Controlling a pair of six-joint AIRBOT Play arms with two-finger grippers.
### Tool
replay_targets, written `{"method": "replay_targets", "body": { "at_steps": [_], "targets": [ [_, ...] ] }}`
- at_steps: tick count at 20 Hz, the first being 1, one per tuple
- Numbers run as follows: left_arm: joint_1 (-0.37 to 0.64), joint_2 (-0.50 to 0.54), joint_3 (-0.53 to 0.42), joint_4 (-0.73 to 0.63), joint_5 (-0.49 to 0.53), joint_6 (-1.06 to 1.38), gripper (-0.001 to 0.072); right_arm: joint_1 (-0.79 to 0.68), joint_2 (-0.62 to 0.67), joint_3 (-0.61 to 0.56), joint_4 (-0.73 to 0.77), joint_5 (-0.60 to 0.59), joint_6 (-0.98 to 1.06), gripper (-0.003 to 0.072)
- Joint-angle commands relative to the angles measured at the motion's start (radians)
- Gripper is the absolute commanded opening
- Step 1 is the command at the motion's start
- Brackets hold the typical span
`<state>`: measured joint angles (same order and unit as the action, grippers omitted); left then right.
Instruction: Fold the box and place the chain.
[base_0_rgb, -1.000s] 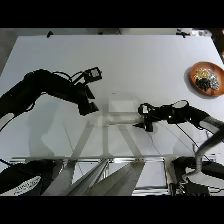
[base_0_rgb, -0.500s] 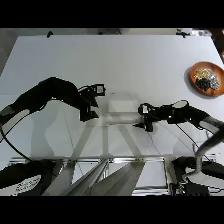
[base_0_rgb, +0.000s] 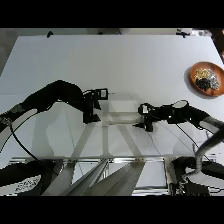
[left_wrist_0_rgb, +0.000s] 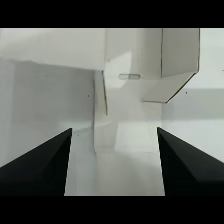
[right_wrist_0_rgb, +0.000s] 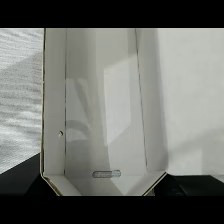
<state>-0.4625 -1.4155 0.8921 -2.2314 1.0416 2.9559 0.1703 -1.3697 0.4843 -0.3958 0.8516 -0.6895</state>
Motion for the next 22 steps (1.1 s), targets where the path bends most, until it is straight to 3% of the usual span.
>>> {"method": "replay_targets", "body": {
  "at_steps": [1,6,12,16,22],
  "targets": [
    [-0.050,-0.003,-0.003,0.014,-0.015,0.003,0.0560,0.001,0.000,0.000,0.000,0.000,0.000,0.0419],
    [-0.064,-0.003,-0.017,0.093,-0.002,0.003,0.0565,0.001,0.000,0.000,0.000,0.000,0.000,0.0419],
    [-0.075,-0.002,-0.034,0.097,-0.074,0.003,0.0566,0.001,0.000,0.000,0.000,0.000,0.000,0.0419],
    [-0.074,-0.002,-0.034,0.081,-0.113,0.003,0.0635,0.001,0.000,0.000,0.000,0.000,0.000,0.0419],
    [-0.105,-0.003,-0.034,0.042,-0.133,0.003,0.0625,0.001,0.000,0.000,0.000,0.000,0.000,0.0419]
  ]
}}
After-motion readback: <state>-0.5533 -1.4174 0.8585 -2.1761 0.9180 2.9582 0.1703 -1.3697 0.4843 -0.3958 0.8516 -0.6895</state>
